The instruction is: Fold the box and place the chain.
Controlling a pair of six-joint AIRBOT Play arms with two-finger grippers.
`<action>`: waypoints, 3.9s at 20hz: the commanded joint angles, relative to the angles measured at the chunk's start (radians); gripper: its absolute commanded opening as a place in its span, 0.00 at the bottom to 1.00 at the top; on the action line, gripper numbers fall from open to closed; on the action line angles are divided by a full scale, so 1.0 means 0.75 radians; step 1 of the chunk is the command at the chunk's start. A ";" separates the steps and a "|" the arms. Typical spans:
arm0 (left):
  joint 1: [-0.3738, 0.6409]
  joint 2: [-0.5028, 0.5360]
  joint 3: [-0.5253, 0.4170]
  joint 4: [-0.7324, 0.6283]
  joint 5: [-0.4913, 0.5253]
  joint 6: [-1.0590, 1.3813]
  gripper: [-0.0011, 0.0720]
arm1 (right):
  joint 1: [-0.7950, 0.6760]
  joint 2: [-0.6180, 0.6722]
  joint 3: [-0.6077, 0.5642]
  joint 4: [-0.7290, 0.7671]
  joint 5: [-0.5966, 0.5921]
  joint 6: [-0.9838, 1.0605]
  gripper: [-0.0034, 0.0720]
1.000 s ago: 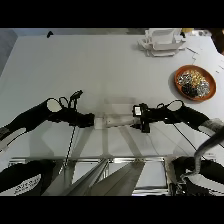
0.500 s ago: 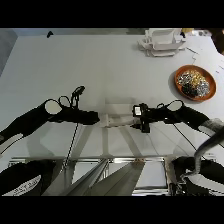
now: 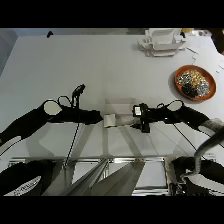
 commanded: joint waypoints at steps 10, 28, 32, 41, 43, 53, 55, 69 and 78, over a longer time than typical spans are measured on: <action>-0.054 0.002 0.001 -0.034 0.020 -0.020 0.34 | 0.001 -0.001 0.000 0.001 0.000 0.000 0.64; -0.257 -0.127 0.232 0.534 -0.052 -0.687 0.49 | 0.001 -0.001 0.000 0.001 0.000 0.000 0.64; -0.282 -0.136 0.289 0.591 -0.099 -0.780 0.50 | 0.001 -0.001 0.000 0.001 0.000 0.000 0.64; -0.357 -0.305 0.507 0.857 -0.349 -1.130 0.49 | 0.001 0.000 0.000 0.001 0.000 0.000 0.64; -0.391 -0.371 0.591 0.881 -0.386 -1.198 0.49 | 0.001 -0.001 0.000 0.001 0.000 0.000 0.64; -0.529 -0.544 0.773 1.105 -0.486 -1.421 0.38 | 0.001 -0.001 0.000 0.001 0.000 0.000 0.64; -0.532 -0.543 0.773 1.117 -0.487 -1.420 0.38 | 0.001 0.000 0.000 0.001 0.001 0.000 0.64; -0.529 -0.542 0.733 1.090 -0.423 -1.326 0.38 | 0.001 0.000 0.000 0.001 0.000 0.000 0.64; -0.525 -0.539 0.678 1.054 -0.373 -1.230 0.38 | 0.001 -0.001 0.000 0.001 0.000 0.000 0.64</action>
